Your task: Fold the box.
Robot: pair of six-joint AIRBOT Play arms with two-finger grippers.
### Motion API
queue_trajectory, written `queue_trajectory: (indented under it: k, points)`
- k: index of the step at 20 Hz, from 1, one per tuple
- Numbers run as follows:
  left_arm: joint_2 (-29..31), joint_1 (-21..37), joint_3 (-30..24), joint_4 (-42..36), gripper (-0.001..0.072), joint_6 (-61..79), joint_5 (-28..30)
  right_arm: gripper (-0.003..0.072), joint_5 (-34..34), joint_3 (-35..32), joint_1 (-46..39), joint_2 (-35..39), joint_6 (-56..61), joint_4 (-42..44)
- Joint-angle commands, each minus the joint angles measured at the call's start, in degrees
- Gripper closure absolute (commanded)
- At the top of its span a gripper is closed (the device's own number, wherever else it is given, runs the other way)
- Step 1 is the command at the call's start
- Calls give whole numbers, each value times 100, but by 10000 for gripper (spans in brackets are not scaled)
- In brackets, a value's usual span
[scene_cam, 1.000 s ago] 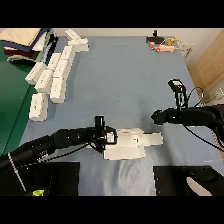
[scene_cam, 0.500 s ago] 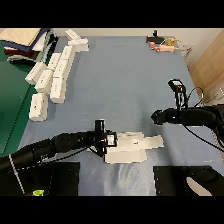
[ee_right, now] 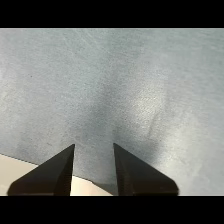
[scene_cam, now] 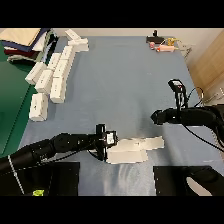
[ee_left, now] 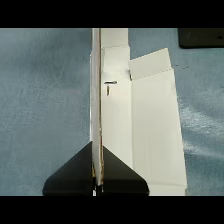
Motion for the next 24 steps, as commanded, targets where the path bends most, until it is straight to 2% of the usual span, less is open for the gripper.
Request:
queue_trajectory:
  k: [1,4,8,11,18,24]
  points:
    - [0,11,2,22,698,-179,-68,303,0,0,-2,-2,-2,2]
    - [-2,234,66,24,698,-385,-317,303,2,0,-2,-2,-2,2]
    - [-4,988,356,229,698,-409,-1373,303,9,0,-2,-2,-2,0]
    - [-125,1368,535,428,698,-409,-1886,303,13,0,-2,-9,-2,0]
    - [-605,1401,868,560,698,-356,-2203,303,9,0,-2,-9,-2,2]
    - [-656,1401,953,442,698,-107,-2312,303,11,0,-2,-9,-2,0]
